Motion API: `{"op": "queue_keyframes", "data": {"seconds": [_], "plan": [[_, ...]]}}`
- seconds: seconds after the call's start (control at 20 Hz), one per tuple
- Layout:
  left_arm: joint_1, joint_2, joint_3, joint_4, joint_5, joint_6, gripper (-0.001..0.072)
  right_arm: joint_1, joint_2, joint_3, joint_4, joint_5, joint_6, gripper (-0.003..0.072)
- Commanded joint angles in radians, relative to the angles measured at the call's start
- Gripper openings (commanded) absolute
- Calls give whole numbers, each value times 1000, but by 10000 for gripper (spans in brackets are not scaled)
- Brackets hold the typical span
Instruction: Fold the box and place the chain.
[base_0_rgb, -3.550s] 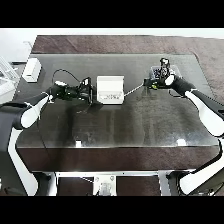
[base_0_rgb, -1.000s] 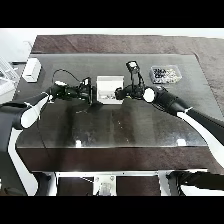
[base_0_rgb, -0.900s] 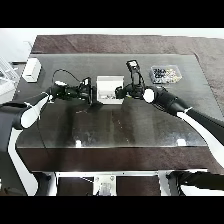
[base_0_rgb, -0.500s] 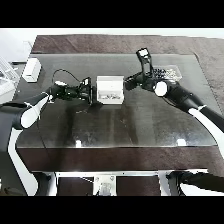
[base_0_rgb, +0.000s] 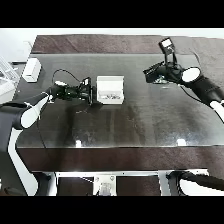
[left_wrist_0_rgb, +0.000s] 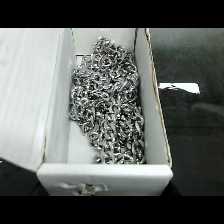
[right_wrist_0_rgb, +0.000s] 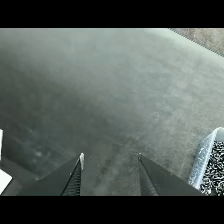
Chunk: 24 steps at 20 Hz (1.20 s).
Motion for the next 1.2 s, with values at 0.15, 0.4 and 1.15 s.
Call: {"op": "queue_keyframes", "data": {"seconds": [0.15,0.4,1.15], "plan": [[0,0,0,0,0,0,231,-57,2,10,235,72,-123,395],[0,0,0,0,0,0,231,-159,-55,13,515,85,-248,388],[0,0,0,0,0,0,231,-55,-400,156,710,468,-631,112]]}}
